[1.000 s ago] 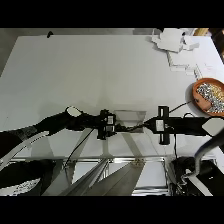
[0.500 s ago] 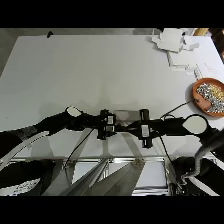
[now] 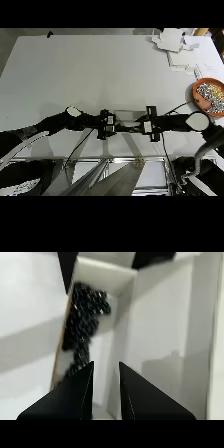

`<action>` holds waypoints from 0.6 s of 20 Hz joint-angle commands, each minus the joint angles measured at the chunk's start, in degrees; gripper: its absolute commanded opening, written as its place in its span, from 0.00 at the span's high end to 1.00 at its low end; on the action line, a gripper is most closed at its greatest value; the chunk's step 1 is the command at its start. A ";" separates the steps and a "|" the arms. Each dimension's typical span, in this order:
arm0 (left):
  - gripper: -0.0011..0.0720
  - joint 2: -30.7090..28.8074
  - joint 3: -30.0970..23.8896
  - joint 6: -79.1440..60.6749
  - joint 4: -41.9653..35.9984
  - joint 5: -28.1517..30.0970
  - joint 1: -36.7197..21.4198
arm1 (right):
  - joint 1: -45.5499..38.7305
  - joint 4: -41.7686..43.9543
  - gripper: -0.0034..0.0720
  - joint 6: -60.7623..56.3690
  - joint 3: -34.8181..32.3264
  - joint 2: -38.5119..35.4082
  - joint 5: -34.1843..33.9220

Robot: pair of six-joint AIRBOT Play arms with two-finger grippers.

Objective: Fold the box and place the chain.

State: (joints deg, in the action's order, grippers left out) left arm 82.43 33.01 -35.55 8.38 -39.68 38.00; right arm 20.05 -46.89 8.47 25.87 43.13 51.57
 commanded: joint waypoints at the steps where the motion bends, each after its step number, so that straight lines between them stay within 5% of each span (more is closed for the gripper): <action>1: 0.61 -0.02 0.04 0.00 0.02 0.02 -0.04 | -8.02 -6.97 0.72 -5.53 0.02 -6.47 7.82; 8: 0.61 -0.02 0.04 0.00 0.02 0.00 -0.04 | -9.46 -11.89 0.72 -5.44 -1.51 -0.39 10.95; 12: 0.61 -0.02 0.04 -0.02 0.02 0.02 -0.04 | -9.33 -7.13 0.72 -3.76 -4.57 2.64 9.44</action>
